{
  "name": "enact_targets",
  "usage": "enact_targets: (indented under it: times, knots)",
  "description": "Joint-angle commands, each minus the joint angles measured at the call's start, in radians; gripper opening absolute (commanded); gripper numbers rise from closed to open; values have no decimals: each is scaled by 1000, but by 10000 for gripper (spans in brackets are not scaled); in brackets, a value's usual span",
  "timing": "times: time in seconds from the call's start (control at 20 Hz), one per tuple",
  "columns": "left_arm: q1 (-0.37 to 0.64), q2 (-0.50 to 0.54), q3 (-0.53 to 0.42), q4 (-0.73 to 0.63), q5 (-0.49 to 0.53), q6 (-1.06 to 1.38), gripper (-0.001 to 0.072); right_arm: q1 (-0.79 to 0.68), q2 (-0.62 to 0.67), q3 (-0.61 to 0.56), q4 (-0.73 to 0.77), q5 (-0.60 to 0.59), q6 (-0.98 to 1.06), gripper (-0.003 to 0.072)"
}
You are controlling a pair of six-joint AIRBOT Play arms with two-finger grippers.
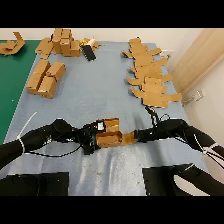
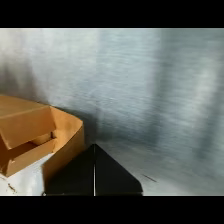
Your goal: Fold the box.
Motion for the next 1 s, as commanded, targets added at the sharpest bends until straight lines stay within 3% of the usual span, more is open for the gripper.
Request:
enact_targets:
  times: [0.0,0.25,0.35,0.5,0.55,0.6,0.65,0.95]
  knots:
    - [0,0,0,0,0,0,461,53,18,8,69,3,-13,3]
    - [0,0,0,0,0,0,461,67,95,51,78,-20,2,11]
    - [0,0,0,0,0,0,460,67,98,64,83,-43,2,166]
    - [0,0,0,0,0,0,461,67,98,80,88,-59,2,167]
    - [0,0,0,0,0,0,461,67,98,82,95,-64,2,232]
    - [0,0,0,0,0,0,460,67,98,81,99,-70,2,362]
    - [0,0,0,0,0,0,460,69,98,81,99,-77,2,393]
    - [0,0,0,0,0,0,460,192,27,87,95,-20,3,397]
